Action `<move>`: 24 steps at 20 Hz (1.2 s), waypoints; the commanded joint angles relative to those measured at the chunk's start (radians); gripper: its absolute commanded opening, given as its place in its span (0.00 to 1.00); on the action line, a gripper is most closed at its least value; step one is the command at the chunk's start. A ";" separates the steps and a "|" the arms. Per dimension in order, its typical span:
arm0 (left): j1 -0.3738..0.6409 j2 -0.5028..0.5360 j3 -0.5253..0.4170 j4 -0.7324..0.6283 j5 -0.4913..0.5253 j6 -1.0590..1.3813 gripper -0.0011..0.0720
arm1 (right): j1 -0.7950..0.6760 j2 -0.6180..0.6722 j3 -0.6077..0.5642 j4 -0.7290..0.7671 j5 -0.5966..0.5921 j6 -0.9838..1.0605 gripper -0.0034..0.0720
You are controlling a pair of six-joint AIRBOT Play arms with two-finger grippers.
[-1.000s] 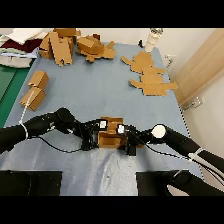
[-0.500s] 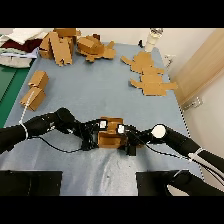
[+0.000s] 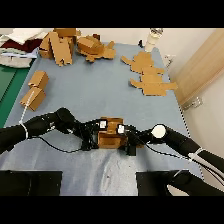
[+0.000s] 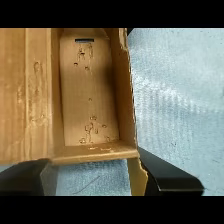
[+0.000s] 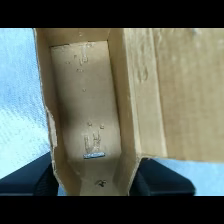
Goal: Fold the box.
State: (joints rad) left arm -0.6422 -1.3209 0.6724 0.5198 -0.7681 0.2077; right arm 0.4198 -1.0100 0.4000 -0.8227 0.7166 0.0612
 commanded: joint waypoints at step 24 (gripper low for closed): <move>0.000 0.000 0.000 0.000 0.002 0.001 0.57 | 0.000 0.223 0.002 -0.219 0.183 0.407 0.95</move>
